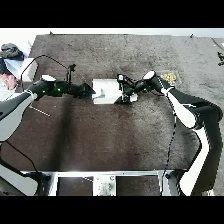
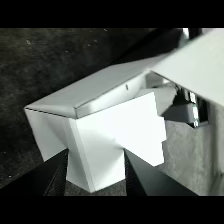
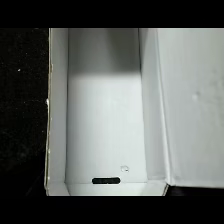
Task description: Fold the box and place the chain.
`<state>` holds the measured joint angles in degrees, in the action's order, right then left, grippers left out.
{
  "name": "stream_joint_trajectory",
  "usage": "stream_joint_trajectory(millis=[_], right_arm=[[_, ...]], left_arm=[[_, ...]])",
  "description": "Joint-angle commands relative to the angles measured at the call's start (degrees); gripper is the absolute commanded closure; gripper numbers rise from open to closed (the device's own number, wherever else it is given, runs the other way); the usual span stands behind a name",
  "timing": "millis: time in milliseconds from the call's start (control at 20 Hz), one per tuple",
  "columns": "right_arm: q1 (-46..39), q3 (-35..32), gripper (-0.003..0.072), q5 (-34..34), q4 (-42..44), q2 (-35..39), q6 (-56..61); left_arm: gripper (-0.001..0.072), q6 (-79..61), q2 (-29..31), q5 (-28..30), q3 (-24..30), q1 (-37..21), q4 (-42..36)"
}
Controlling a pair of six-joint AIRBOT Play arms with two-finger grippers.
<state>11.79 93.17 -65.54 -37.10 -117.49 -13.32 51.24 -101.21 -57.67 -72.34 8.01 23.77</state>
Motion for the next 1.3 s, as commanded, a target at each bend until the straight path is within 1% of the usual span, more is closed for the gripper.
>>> stream_joint_trajectory(millis=[0,50,250,450,550,700,900,1150,1200,1250], right_arm=[[0.0,0.0,0.0223,0.0,0.0,0.0,0.0],[0.0,0.0,0.0223,0.0,0.0,0.0,0.0],[0.0,0.0,0.0223,0.0,0.0,0.0,0.0],[0.0,0.0,0.0223,0.0,0.0,0.0,0.0],[0.0,0.0,0.0223,0.0,0.0,0.0,0.0],[0.0,0.0,0.0224,0.0,0.0,0.0,0.0],[0.0,0.0,0.0223,0.0,0.0,0.0,0.0],[0.0,0.0,0.0223,0.0,0.0,0.0,0.0],[0.0,0.0,0.0223,0.0,0.0,0.0,0.0],[0.0,0.0,0.0224,0.0,0.0,0.0,0.0]], left_arm=[[0.0323,5.1,0.3,2.6,-0.1,1.1,2.0],[0.0323,6.7,0.3,2.9,-0.4,1.7,3.1],[0.0323,16.7,0.3,3.3,-4.0,3.6,12.7],[0.0323,23.1,0.3,3.8,-6.6,5.7,20.1],[0.0323,25.4,0.2,4.6,-7.1,6.7,22.1],[0.0323,27.4,0.2,7.5,-7.3,8.4,24.0],[0.0323,33.7,0.1,11.0,-7.3,10.9,29.4],[0.0323,41.4,0.0,11.7,-8.0,13.4,36.7],[0.0323,43.9,-0.1,11.5,-9.0,14.2,39.6],[0.0323,47.1,-0.7,10.0,-10.8,15.0,43.6]])
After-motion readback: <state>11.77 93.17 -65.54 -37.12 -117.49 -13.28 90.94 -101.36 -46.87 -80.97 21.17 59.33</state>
